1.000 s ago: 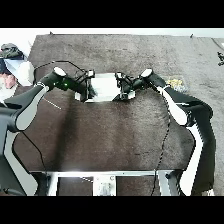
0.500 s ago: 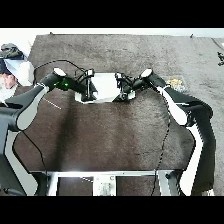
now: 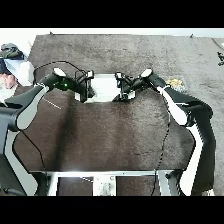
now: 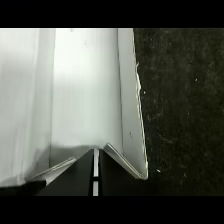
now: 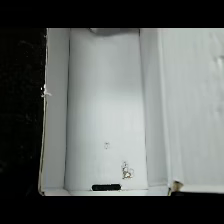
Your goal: Fold the box and place the chain.
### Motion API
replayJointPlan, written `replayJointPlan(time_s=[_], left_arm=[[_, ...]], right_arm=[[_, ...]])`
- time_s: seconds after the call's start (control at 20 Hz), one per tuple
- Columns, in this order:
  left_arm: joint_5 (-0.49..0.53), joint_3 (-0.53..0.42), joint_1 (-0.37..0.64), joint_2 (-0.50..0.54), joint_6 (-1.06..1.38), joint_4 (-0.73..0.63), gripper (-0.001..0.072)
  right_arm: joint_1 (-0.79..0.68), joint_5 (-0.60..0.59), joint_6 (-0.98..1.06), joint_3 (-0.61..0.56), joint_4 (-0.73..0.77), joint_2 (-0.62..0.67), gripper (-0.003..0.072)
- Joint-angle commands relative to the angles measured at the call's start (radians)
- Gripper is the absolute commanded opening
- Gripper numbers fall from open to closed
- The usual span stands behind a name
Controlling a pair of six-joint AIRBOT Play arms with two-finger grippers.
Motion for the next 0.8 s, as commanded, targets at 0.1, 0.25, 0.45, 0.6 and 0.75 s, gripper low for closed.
replayJointPlan(time_s=[0.1,0.25,0.45,0.6,0.75], left_arm=[[-0.034,0.001,0.044,0.022,-0.001,0.033,0.001],[-0.051,0.0,0.071,0.069,-0.035,0.043,0.0008],[-0.057,0.0,0.112,0.157,-0.249,0.042,0.0005],[-0.029,0.0,0.145,0.256,-0.517,0.06,0.0004],[0.008,-0.004,0.202,0.331,-0.74,0.125,0.0004]], right_arm=[[0.0,0.005,-0.001,0.001,-0.002,0.0,0.0427],[0.0,0.004,-0.001,0.001,-0.002,0.0,0.0427],[0.0,0.004,-0.001,0.001,-0.002,0.0,0.0427],[0.0,0.004,-0.001,0.001,-0.002,0.0,0.0427],[0.0,0.004,-0.001,0.001,-0.002,0.0,0.0427]])
